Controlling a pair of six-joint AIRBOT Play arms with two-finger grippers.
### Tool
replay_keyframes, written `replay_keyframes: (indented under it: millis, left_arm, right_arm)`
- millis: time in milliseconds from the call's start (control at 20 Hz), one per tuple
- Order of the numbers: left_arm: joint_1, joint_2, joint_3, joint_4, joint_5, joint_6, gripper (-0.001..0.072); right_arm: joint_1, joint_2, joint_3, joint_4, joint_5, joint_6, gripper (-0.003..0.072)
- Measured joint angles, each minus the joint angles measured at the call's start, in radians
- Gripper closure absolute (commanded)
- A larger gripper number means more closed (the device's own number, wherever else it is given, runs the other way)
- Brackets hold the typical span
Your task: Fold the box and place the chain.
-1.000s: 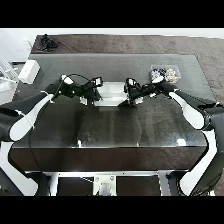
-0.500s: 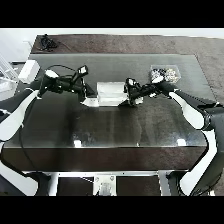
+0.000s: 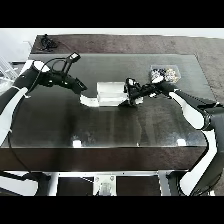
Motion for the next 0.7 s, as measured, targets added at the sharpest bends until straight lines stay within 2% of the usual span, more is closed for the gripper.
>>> replay_keyframes:
  millis: [150,350,500,700]
  left_arm:
    - [0.000,0.011,-0.025,0.163,0.046,-0.240,0.0693]
    - [0.004,0.016,-0.094,0.244,0.072,-0.359,0.0693]
    - [0.058,0.018,-0.134,0.129,0.061,-0.319,0.0694]
    - [0.148,0.021,-0.168,-0.070,-0.025,-0.232,0.0692]
  right_arm:
    - [0.000,0.000,0.000,0.000,0.000,0.000,0.0100]
    - [0.000,0.000,0.000,0.000,0.000,0.000,0.0100]
    - [0.000,0.000,0.000,0.000,0.000,0.000,0.0100]
    - [0.000,0.000,0.000,0.000,0.000,-0.001,0.0100]
